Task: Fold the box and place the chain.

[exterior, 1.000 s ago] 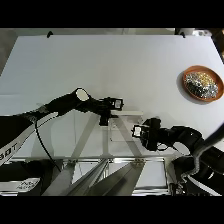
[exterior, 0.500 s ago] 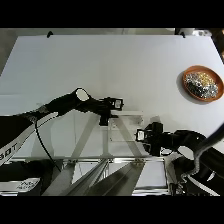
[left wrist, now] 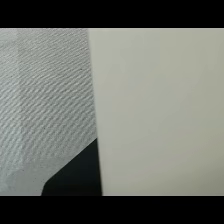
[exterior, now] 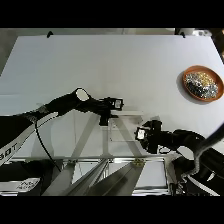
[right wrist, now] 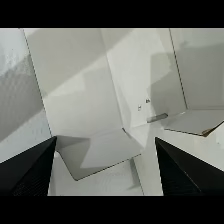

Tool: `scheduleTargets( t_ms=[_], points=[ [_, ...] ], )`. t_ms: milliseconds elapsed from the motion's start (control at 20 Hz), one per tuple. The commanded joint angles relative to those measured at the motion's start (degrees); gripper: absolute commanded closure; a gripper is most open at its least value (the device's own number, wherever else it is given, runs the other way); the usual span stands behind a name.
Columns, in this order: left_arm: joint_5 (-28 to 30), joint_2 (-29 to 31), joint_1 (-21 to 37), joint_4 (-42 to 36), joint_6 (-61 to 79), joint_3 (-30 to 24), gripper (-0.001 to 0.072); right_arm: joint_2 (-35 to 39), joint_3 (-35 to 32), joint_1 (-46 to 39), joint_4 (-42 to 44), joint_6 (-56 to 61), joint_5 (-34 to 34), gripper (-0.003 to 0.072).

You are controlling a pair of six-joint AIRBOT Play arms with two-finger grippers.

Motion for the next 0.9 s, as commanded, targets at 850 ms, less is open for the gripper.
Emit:
scheduleTargets(
  t_ms=[850],
  points=[
    [0.0,0.0,0.0,0.0,0.0,0.0,0.0697,-4.7,-0.2,-0.9,0.6,-3.6,-9.6,0.0022]
  ],
)
